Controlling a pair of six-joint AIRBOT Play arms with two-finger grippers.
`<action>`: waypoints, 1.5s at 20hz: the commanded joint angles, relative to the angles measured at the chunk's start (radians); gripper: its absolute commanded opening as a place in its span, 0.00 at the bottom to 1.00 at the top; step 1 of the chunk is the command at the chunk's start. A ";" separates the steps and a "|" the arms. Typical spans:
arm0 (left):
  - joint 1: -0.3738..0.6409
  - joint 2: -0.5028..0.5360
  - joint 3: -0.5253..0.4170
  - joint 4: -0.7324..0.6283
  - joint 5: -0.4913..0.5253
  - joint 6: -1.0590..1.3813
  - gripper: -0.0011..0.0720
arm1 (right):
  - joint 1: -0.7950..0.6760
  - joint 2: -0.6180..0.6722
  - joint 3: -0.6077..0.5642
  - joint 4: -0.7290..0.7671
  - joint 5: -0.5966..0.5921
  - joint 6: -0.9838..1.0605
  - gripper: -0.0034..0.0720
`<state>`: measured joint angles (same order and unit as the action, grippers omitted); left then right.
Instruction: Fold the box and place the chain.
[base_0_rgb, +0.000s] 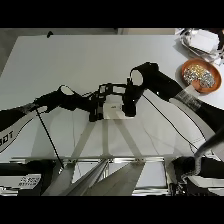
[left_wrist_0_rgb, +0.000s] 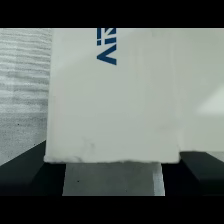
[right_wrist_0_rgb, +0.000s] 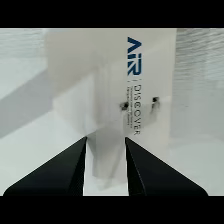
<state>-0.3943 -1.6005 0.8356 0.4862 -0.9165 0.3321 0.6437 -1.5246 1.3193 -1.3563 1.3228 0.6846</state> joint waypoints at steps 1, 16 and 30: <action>0.000 0.000 0.000 0.000 0.000 0.000 0.26 | 0.001 0.021 -0.001 -0.012 -0.031 -0.017 0.36; 0.000 0.000 0.000 0.000 0.000 0.000 0.26 | 0.002 0.198 -0.225 0.035 -0.190 -0.085 0.96; 0.000 0.000 0.000 0.000 0.000 0.000 0.26 | -0.032 0.189 -0.222 0.083 -0.267 -0.092 0.82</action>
<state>-0.3943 -1.6005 0.8356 0.4866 -0.9165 0.3321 0.6224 -1.3285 1.0973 -1.2747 1.0908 0.5968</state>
